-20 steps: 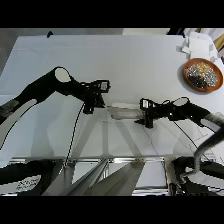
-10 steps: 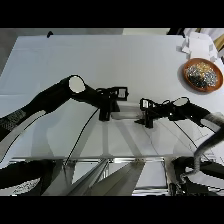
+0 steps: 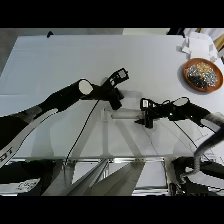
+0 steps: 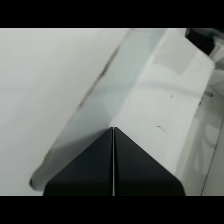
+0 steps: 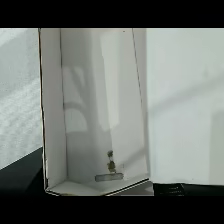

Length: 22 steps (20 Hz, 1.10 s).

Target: Fold the box and place the chain.

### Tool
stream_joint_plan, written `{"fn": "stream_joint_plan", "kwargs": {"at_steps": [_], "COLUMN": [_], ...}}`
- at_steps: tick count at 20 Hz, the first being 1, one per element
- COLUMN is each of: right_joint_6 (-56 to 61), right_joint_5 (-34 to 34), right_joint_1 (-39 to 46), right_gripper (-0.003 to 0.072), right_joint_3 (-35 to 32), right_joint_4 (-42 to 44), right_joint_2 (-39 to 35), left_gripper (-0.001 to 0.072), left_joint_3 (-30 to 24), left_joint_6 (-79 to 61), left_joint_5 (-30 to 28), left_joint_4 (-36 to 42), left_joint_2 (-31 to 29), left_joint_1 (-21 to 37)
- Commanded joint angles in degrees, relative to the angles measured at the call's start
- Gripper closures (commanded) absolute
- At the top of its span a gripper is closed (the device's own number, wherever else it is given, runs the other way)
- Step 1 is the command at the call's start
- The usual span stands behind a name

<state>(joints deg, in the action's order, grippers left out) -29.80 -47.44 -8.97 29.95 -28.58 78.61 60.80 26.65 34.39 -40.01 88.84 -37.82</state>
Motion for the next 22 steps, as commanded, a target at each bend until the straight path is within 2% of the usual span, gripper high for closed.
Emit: {"fn": "stream_joint_plan", "kwargs": {"at_steps": [1,5,9,11,14,17,22], "right_joint_6": [-0.1,-0.1,-0.1,-0.1,-0.1,-0.1,-0.1], "right_joint_5": [0.0,0.0,0.1,0.1,0.0,0.0,0.0], "right_joint_1": [0.0,0.0,0.0,0.0,0.0,0.0,0.0], "right_gripper": [0.0346,0.0346,0.0346,0.0346,0.0346,0.0346,0.0346], "right_joint_3": [0.0,0.0,0.0,0.0,0.0,0.0,0.0], "right_joint_4": [-0.1,-0.1,-0.1,-0.1,-0.1,-0.1,-0.1], "right_joint_2": [-0.1,0.0,0.0,-0.1,0.0,-0.1,-0.1], "left_gripper": [0.0699,0.07,0.0703,0.0703,0.0703,0.0702,0.07], "left_joint_3": [0.0,0.0,0.0,0.0,0.0,-0.2,-5.5], "left_joint_6": [2.3,2.1,2.3,4.1,6.5,6.6,2.3], "left_joint_5": [1.5,1.4,3.6,6.4,14.9,22.8,24.0], "left_joint_4": [0.2,-0.6,-6.2,-9.4,-16.5,-17.4,-14.5], "left_joint_2": [3.7,3.2,-1.1,-4.7,-9.9,-11.0,-10.2], "left_joint_1": [-0.1,0.0,1.5,3.0,5.3,6.1,5.6]}}
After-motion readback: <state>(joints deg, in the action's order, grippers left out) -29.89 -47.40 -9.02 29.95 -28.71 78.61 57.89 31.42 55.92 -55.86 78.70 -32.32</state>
